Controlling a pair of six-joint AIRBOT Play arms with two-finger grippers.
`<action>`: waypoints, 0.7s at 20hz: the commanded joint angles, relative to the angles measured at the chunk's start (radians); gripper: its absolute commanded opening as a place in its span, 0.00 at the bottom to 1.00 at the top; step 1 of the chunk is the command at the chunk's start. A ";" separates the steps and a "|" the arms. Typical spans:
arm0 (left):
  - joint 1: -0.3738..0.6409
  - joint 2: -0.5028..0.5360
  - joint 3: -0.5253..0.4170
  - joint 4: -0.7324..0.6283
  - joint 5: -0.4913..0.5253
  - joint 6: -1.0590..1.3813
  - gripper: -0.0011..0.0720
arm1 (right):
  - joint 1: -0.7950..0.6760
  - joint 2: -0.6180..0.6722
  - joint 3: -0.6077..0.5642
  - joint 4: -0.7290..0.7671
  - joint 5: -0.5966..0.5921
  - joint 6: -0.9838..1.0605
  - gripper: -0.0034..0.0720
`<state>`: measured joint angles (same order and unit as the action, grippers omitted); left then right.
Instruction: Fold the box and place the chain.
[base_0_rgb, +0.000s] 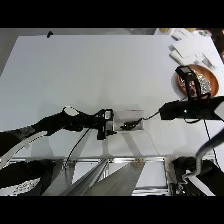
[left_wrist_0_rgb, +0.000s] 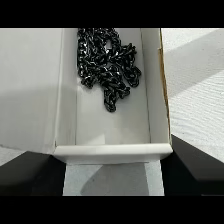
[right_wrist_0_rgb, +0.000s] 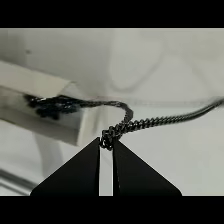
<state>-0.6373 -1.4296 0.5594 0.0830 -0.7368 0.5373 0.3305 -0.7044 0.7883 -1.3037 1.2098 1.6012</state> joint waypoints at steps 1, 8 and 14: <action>0.000 0.000 0.000 0.000 0.000 0.000 0.11 | 0.126 0.072 0.000 0.159 -0.069 0.025 0.06; 0.000 0.000 0.000 0.000 0.000 0.000 0.11 | 0.310 -0.011 -0.067 0.150 -0.270 0.077 0.06; 0.000 0.000 0.000 0.000 0.000 0.000 0.11 | 0.412 -0.134 -0.109 0.167 -0.397 0.077 0.06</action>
<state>-0.6373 -1.4296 0.5594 0.0830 -0.7372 0.5369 0.6903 -0.7887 0.6971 -1.1469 0.8829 1.6756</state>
